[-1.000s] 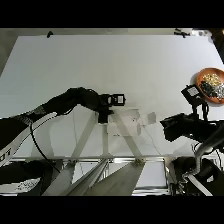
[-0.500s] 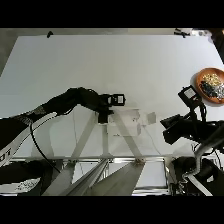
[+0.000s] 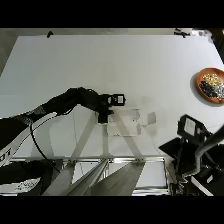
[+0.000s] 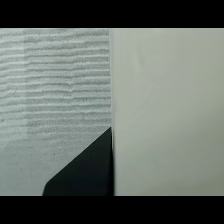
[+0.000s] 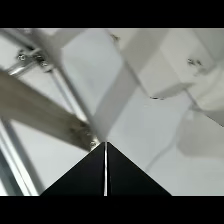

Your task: Fold the box and place the chain.

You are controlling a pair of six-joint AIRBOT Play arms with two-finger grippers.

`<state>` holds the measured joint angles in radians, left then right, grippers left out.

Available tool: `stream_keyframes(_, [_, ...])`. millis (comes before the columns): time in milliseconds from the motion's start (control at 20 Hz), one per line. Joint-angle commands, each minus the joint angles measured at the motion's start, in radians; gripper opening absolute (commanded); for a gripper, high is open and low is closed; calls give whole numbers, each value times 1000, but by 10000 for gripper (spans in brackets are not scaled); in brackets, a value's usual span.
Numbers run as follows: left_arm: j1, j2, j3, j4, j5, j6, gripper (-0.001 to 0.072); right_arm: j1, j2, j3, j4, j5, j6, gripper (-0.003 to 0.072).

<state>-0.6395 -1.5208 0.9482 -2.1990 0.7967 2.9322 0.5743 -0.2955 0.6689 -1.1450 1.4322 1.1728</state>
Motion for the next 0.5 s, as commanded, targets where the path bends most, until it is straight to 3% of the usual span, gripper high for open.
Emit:
stream_keyframes(0, [0, -1, 0, 0, 0, 0, 10, 131, 57, 24, 73, 35, 8, 9])
stream_keyframes(250, [0, -1, 0, 0, 0, 0, 10, 260, 18, -32, -316, 13, -34, 12])
stream_keyframes(450, [0, -1, 0, 0, 0, 0, 10, 259, -82, -227, -393, -188, -167, 13])
